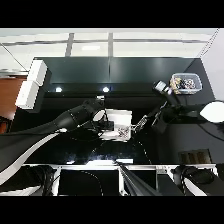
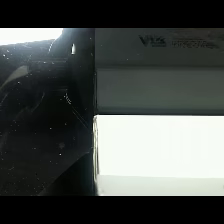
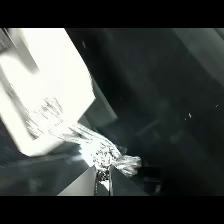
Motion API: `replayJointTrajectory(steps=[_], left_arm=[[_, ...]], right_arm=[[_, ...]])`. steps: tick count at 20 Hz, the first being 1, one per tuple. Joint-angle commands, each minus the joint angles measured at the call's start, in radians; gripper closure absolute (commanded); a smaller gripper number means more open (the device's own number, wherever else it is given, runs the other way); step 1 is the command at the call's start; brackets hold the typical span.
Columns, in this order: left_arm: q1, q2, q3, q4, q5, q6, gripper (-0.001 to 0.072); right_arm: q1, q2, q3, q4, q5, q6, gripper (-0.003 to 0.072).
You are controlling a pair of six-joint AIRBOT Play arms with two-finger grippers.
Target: Fold the box and place the chain.
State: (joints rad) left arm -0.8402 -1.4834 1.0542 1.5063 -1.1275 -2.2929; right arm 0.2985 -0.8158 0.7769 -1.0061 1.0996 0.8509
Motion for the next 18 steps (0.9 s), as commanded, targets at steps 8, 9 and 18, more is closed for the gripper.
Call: replayJointTrajectory(steps=[8,9,18], left_arm=[[0.000,-0.001,0.000,0.000,0.000,0.000,0.0682],[0.000,-0.001,0.000,0.000,0.000,0.000,0.0682],[0.000,-0.001,0.000,0.000,0.000,0.000,0.0682]], right_arm=[[0.001,0.033,0.310,0.235,0.156,0.354,0.0671],[0.001,0.032,0.310,0.283,0.151,0.354,0.0671],[0.032,-0.054,0.254,0.328,0.101,0.394,0.0670]])
